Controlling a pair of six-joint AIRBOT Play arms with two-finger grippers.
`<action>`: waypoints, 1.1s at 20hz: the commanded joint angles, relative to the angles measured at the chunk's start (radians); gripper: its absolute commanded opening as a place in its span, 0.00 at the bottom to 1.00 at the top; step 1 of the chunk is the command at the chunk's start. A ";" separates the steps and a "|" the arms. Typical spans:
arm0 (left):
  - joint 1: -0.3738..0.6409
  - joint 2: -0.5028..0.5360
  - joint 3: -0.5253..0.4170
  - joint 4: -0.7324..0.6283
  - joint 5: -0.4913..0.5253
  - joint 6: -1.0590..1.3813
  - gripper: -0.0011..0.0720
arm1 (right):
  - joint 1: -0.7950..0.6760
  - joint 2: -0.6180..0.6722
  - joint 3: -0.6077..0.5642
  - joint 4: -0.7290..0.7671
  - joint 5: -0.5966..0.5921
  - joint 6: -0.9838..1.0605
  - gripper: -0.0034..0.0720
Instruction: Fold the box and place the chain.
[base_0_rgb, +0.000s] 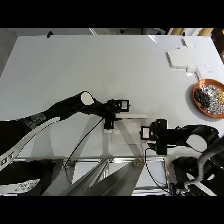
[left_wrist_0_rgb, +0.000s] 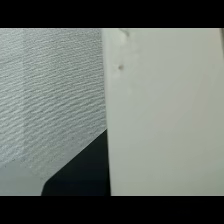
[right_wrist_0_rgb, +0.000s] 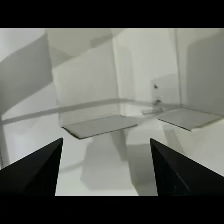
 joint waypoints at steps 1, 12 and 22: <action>0.000 0.000 0.001 0.000 0.000 0.000 0.03 | 0.095 0.058 -0.068 -0.036 -0.057 -0.007 0.97; 0.000 0.000 0.001 0.000 0.000 0.000 0.03 | 0.150 0.027 -0.168 -0.023 -0.345 -0.009 0.96; 0.000 0.000 0.001 0.000 0.000 0.000 0.03 | -0.112 0.027 -0.059 0.194 -0.224 -0.284 0.95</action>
